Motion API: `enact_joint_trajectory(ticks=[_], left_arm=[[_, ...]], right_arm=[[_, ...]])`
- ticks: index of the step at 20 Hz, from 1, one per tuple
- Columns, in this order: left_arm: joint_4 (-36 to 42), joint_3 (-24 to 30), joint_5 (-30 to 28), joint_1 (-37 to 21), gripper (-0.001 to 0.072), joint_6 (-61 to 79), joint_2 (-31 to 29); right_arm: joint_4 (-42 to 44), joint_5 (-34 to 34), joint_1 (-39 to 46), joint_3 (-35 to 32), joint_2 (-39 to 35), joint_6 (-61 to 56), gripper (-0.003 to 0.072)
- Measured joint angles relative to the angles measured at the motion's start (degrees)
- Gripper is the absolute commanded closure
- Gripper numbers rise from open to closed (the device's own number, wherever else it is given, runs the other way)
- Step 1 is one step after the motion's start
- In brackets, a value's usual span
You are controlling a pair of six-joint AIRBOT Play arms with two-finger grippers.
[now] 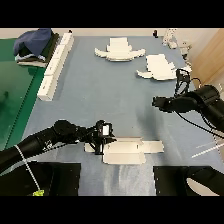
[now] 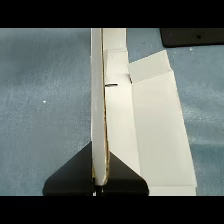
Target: Fold the box.
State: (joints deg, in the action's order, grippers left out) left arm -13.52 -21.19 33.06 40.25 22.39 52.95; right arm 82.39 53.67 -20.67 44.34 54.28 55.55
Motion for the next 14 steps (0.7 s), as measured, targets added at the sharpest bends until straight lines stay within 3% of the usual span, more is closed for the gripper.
enact_joint_trajectory(ticks=[6, 9, 12, 13, 14], left_arm=[[-0.17, -0.07, 0.07, 0.04, 0.0697, -0.37, 0.00], [-0.20, -0.07, 0.09, 0.04, 0.0698, -0.37, 0.00], [-0.20, -0.07, 0.09, 0.04, 0.0697, -0.39, 0.00], [-0.20, -0.07, 0.09, 0.04, 0.0697, -0.39, 0.00], [-0.20, -0.07, 0.09, 0.04, 0.0698, -0.39, 0.00]], right_arm=[[4.20, 14.12, -2.95, -0.42, -3.39, 8.41, 0.0689], [6.16, 19.54, -8.61, -2.93, -9.81, 9.55, 0.0689], [11.72, 20.74, -17.90, -7.72, -17.55, 11.54, 0.0688], [13.16, 20.37, -21.55, -9.44, -19.47, 13.64, 0.0657], [14.40, 19.17, -25.75, -11.26, -21.00, 16.68, 0.0286]])
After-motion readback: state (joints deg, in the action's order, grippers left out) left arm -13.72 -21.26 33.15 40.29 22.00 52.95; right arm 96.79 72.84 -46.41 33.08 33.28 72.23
